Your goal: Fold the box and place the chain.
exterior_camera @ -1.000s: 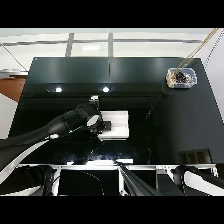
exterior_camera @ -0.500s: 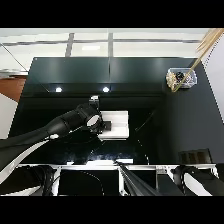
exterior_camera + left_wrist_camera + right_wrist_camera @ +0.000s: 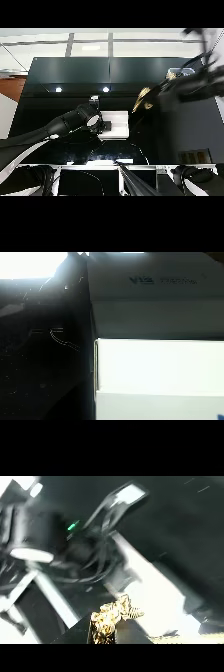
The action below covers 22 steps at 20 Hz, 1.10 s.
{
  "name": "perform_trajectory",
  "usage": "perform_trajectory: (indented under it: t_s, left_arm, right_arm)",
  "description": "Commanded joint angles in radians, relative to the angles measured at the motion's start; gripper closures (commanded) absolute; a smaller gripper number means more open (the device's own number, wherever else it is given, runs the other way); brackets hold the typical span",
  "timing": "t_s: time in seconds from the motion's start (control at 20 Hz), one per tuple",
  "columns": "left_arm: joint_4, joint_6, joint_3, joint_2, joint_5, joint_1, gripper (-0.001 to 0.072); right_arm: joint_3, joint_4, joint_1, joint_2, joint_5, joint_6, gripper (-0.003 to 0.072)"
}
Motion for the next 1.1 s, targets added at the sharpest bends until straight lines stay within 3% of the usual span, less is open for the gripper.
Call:
perform_trajectory:
  t_s: [0.0, 0.45, 0.65, 0.85, 0.9, 0.95, 1.0, 1.05]
  left_arm:
    - [0.043, 0.001, 0.015, 0.000, -0.055, 0.000, 0.0680]
    - [0.085, -0.025, 0.036, -0.004, -0.061, 0.000, 0.0680]
    - [0.085, -0.025, 0.036, -0.004, -0.053, 0.000, 0.0680]
    - [0.085, -0.025, 0.036, -0.004, -0.053, 0.000, 0.0679]
    - [0.085, -0.025, 0.036, -0.004, -0.053, 0.000, 0.0679]
    - [0.084, -0.025, 0.036, -0.004, -0.053, 0.000, 0.0679]
    - [0.085, -0.025, 0.036, -0.004, -0.053, 0.000, 0.0679]
    - [0.085, -0.025, 0.036, -0.004, -0.054, 0.000, 0.0679]
  right_arm:
    - [-0.123, 0.007, 0.090, -0.012, -0.066, 0.000, 0.0659]
    - [-0.295, 0.067, 0.147, -0.060, -0.169, 0.000, 0.0658]
    - [-0.302, 0.066, 0.218, -0.153, -0.299, 0.000, 0.0657]
    - [-0.302, 0.064, 0.222, -0.239, -0.325, 0.000, 0.0654]
    - [-0.302, 0.055, 0.222, -0.244, -0.324, 0.001, 0.0555]
    - [-0.301, 0.041, 0.212, -0.241, -0.323, 0.000, 0.0205]
    - [-0.299, 0.031, 0.187, -0.232, -0.313, 0.000, 0.0133]
    - [-0.299, 0.029, 0.150, -0.216, -0.298, 0.000, 0.0150]
